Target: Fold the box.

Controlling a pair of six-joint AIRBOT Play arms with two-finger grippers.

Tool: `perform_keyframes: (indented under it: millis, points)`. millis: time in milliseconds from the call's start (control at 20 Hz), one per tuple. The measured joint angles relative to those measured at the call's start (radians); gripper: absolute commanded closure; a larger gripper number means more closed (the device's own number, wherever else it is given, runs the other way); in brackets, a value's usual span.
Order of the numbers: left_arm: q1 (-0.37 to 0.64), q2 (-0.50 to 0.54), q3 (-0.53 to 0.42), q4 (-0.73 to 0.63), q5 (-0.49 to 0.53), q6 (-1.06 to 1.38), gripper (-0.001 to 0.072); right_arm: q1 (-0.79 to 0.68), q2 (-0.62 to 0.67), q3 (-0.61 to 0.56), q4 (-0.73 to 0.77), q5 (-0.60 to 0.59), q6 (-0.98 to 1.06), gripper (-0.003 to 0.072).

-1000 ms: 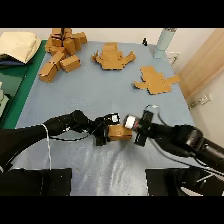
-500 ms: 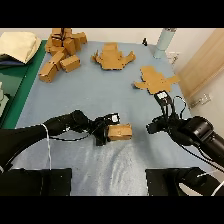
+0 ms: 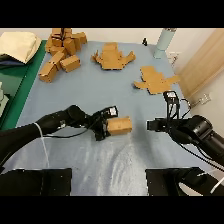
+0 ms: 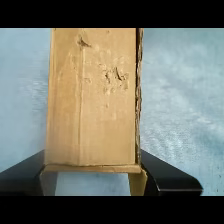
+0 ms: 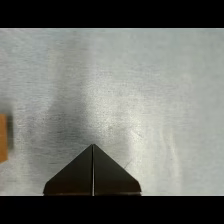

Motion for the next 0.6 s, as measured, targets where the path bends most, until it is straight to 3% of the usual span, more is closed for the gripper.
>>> perform_keyframes:
  millis: [250, 600]
  points:
    - [0.206, 0.07, 0.006, 0.033, 0.048, -0.098, 0.0179, 0.0, -0.072, 0.0, 0.0, 0.0, 0.026, 0.0682]
    - [0.726, 0.105, 0.007, 0.218, 0.071, -0.37, 0.0179, 0.0, -0.132, 0.0, 0.0, 0.042, 0.034, 0.0682]
